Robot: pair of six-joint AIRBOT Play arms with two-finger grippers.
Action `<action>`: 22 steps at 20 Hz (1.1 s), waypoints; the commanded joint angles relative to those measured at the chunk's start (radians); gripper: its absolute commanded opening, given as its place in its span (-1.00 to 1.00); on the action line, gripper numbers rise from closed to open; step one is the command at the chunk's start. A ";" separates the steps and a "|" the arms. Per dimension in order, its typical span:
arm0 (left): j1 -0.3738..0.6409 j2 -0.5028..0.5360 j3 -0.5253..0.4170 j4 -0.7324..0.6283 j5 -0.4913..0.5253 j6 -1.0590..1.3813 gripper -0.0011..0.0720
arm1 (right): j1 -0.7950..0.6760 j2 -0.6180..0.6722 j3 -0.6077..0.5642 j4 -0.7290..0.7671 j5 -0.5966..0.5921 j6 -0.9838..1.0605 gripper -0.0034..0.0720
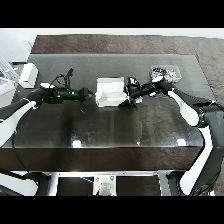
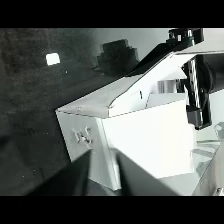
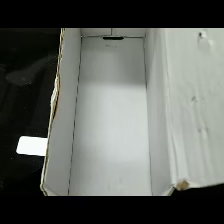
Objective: Fold the box and place the chain.
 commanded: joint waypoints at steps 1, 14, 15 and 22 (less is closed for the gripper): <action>0.000 0.001 0.002 -0.010 -0.016 0.000 -0.04 | 0.000 0.000 0.000 0.000 0.000 0.000 0.63; -0.066 0.001 0.068 0.167 0.057 -0.307 -0.05 | 0.000 0.000 0.000 0.000 0.000 0.000 0.63; -0.074 0.001 0.089 0.217 0.045 -0.371 -0.04 | 0.000 0.000 0.000 0.000 0.000 0.000 0.63; -0.124 0.001 0.166 0.416 0.045 -0.685 -0.04 | 0.000 0.000 0.000 0.000 0.000 0.000 0.63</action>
